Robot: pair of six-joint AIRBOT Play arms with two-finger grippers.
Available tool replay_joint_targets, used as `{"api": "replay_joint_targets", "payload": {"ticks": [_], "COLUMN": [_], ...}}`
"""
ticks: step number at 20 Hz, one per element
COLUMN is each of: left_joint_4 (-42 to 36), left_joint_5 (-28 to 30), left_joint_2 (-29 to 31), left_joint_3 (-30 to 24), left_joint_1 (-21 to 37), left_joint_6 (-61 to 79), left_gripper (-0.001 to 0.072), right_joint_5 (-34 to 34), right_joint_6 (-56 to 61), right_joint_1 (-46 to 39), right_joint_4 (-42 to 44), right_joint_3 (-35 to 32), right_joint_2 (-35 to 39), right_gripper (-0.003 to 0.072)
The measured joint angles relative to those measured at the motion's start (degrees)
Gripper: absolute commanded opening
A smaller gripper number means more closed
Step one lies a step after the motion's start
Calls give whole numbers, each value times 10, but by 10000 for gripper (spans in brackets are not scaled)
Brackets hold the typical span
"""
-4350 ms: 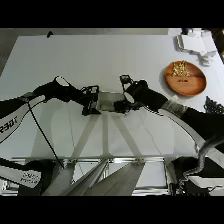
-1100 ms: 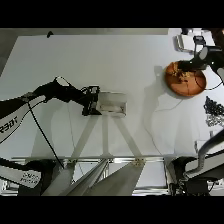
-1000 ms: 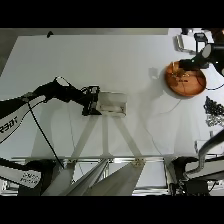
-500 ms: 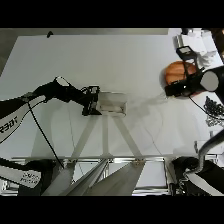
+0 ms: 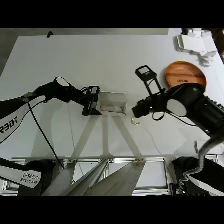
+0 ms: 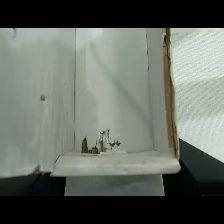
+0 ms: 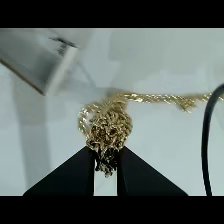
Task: Fold the box and place the chain.
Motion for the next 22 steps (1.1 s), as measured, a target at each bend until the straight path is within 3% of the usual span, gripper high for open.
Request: {"api": "replay_joint_targets", "payload": {"ticks": [9,16,19,21,22], "left_joint_4": [0,0,0,0,0], "left_joint_5": [0,0,0,0,0], "left_joint_2": [0,0,0,0,0], "left_joint_3": [0,0,0,0,0], "left_joint_1": [0,0,0,0,0], "left_joint_6": [0,0,0,0,0], "left_gripper": [76,76,76,76,76], "right_joint_5": [-261,-315,-316,-314,-309], "right_joint_6": [-62,-98,-102,-120,-140], "right_joint_1": [40,43,43,43,43], "right_joint_4": [126,174,185,190,191], "right_joint_3": [1,1,1,1,1], "right_joint_2": [-50,-108,-127,-128,-124], "right_gripper": [4,13,145,313,353]}}
